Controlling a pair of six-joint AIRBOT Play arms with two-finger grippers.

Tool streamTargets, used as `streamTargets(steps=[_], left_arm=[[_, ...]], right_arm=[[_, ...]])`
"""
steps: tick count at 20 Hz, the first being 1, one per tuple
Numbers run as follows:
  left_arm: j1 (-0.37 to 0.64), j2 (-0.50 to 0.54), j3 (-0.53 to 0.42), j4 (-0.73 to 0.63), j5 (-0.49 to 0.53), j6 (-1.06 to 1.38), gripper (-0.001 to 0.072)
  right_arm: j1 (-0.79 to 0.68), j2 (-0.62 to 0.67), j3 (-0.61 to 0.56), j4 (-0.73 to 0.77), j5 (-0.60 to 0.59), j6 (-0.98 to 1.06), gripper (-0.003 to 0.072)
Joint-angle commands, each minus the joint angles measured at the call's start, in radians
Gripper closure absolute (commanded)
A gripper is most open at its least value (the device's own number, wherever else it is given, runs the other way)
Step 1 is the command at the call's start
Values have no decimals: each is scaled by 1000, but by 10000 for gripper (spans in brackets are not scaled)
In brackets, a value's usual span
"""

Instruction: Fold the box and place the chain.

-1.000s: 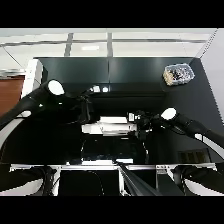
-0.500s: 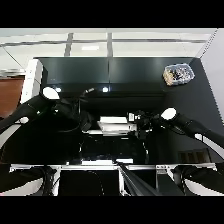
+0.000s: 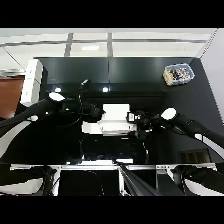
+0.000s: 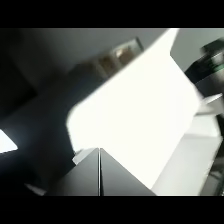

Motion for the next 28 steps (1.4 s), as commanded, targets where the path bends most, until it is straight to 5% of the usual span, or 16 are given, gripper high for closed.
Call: streamTargets(steps=[1,5,10,14,16,17,22,28], left_arm=[[-6,-63,-1,10,-46,-1,684],[41,-21,27,45,-130,-24,688],[170,299,-10,205,-116,-66,686],[152,458,-185,219,-124,424,653],[96,450,-214,318,-71,629,90],[63,434,-214,351,-19,628,-2],[-86,298,-188,419,69,665,5],[-98,216,-142,335,42,666,58]], right_arm=[[1,-1,1,1,-1,1,524],[1,-1,1,1,-1,1,524],[1,-1,1,1,-1,1,524],[1,-1,1,0,-1,1,524],[1,-1,1,1,-1,1,524],[1,-1,1,1,-1,1,524],[1,-1,1,1,-1,1,524],[1,-1,1,1,-1,1,524]])
